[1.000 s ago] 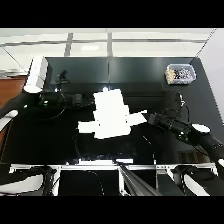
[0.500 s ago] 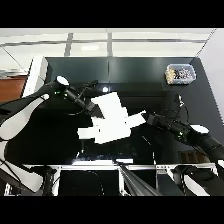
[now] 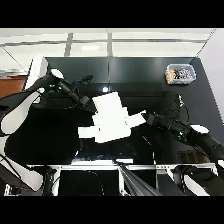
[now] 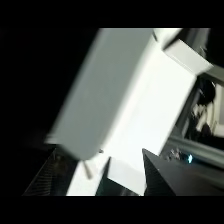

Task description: Fold the box and place the chain.

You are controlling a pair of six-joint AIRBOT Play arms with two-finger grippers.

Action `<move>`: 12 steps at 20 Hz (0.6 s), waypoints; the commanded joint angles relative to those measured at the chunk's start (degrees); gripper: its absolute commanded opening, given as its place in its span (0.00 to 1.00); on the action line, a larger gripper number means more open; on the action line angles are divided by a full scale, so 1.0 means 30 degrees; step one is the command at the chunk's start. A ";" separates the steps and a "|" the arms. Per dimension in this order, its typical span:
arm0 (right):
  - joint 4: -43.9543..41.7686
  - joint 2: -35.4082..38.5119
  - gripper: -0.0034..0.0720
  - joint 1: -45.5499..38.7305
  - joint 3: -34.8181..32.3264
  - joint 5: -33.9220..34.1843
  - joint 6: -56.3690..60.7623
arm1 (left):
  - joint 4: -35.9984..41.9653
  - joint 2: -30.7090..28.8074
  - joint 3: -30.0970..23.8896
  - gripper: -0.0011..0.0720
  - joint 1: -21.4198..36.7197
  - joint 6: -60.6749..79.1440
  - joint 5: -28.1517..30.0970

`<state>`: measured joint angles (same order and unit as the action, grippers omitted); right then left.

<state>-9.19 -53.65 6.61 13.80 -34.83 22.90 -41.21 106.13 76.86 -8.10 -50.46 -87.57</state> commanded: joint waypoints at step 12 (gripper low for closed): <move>0.0000 0.0015 0.06 0.0022 -0.0007 0.0189 0.0000 | -0.0459 0.0087 0.0131 0.79 -0.2302 0.2739 -0.1800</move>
